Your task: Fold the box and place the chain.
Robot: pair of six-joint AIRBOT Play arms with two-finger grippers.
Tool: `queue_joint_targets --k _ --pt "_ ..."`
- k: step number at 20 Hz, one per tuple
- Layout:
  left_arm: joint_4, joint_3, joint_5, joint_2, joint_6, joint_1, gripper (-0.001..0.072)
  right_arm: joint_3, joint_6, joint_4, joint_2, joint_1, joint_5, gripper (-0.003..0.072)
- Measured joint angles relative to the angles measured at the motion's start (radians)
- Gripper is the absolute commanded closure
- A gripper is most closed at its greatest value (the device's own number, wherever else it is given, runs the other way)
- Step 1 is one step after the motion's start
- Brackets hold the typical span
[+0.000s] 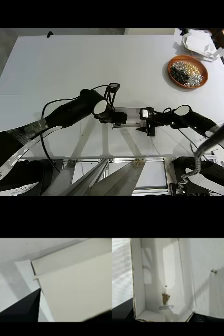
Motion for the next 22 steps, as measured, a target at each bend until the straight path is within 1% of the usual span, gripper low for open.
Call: queue_joint_targets --k 3,4,6,7,10,12,14,17,22 --pt "-0.004 -0.023 -0.042 0.039 0.149 0.034 0.0285 0.000 -0.001 0.000 0.000 0.001 -0.002 0.0228" --pt "-0.002 -0.037 -0.047 0.055 0.220 0.043 0.0261 0.000 -0.001 0.000 0.000 0.001 -0.001 0.0228" --pt "-0.009 -0.080 -0.057 0.094 0.422 0.057 0.0092 0.000 -0.001 0.000 0.000 0.001 -0.001 0.0228" --pt "-0.016 -0.111 -0.056 0.116 0.555 0.063 0.0023 0.000 -0.001 0.000 0.000 0.001 0.000 0.0228" --pt "-0.085 -0.226 -0.019 0.176 1.001 0.078 0.0013 0.000 -0.001 0.000 0.000 0.001 0.000 0.0228" --pt "-0.175 -0.298 0.045 0.196 1.297 0.094 0.0012 0.000 -0.001 0.000 -0.001 0.001 0.000 0.0228" --pt "-0.269 -0.351 0.124 0.198 1.522 0.114 0.0010 0.000 -0.001 0.000 -0.001 0.001 0.001 0.0228" --pt "-0.355 -0.385 0.200 0.179 1.691 0.157 0.0003 0.000 -0.001 0.000 -0.001 0.000 0.001 0.0228" --pt "-0.443 -0.403 0.218 0.125 1.848 0.240 -0.0006 0.000 0.000 0.000 -0.001 0.001 0.002 0.0228"
